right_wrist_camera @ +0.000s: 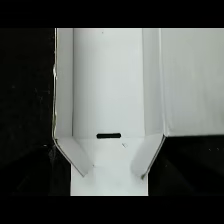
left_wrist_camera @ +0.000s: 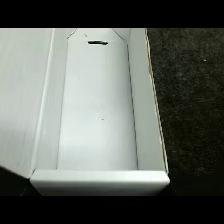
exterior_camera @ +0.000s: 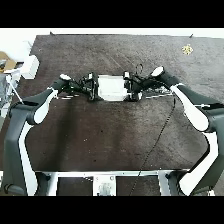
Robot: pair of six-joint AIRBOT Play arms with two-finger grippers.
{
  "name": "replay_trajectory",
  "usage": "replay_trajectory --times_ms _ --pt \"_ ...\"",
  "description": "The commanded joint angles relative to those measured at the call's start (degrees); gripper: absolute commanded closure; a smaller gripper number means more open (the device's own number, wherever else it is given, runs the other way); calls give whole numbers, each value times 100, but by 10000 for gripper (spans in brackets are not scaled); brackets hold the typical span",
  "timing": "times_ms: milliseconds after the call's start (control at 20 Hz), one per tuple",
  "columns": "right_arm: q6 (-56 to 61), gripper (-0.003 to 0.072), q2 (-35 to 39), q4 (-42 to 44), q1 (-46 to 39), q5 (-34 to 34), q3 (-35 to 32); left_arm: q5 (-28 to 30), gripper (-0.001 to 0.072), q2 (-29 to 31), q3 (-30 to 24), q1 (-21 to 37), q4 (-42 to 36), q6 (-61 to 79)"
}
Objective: Fold the box and place the chain.
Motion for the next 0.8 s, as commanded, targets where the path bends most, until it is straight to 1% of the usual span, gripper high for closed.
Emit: replay_trajectory --times_ms 0,150,200,250,300,350,400,450,600,650,750 --pt "426 1 369 -619 -2 -9 4 -11 547 2 0 2 4 4" --pt "1123 11 715 -708 -4 240 4 -11 547 2 0 2 4 4" --pt "1274 11 820 -671 -9 337 4 -11 547 2 0 2 7 4" --pt "1394 27 903 -505 -15 404 4 -11 547 2 0 2 4 4" --pt "1390 234 949 -256 -22 490 4 -11 547 2 0 2 4 4" --pt "1392 423 951 90 -28 507 4 -11 547 2 0 2 4 2" --pt "1386 492 944 341 -26 498 4 -11 547 2 0 2 7 4" --pt "1322 602 922 621 -26 457 4 -9 547 2 0 2 7 2" --pt "1034 628 702 1687 -26 105 4 -11 547 2 0 2 4 4" --pt "846 679 603 1971 -24 -168 4 -11 547 2 0 2 7 4" --pt "697 680 455 2238 -22 -767 4 -11 547 2 0 2 4 4"
